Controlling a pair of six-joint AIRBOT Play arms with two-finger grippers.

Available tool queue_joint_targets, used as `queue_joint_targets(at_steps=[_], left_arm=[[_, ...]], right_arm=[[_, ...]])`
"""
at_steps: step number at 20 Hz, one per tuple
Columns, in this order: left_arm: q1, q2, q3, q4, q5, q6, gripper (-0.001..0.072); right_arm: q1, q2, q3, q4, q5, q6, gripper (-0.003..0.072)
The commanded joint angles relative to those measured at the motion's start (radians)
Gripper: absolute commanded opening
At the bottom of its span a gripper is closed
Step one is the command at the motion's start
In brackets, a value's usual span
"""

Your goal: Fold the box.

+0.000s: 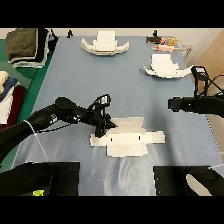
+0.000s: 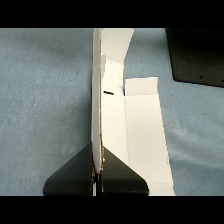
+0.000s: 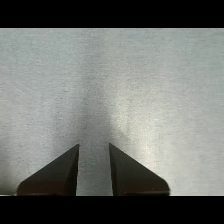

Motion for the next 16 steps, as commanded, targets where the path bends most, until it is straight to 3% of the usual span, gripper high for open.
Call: queue_joint_targets(at_steps=[1,8,16], left_arm=[[0.0,0.018,0.0,0.002,0.0,-0.014,0.0011],[-0.115,0.07,-0.044,0.032,0.171,-0.013,0.001],[-0.155,0.07,-0.095,0.034,0.193,-0.017,0.0012]], right_arm=[[0.0,0.0,0.0,0.006,0.0,0.0,0.0303],[0.0,0.0,0.0,0.006,0.0,-0.002,0.0303],[0.0,0.0,0.0,0.006,0.0,-0.003,0.0303]])
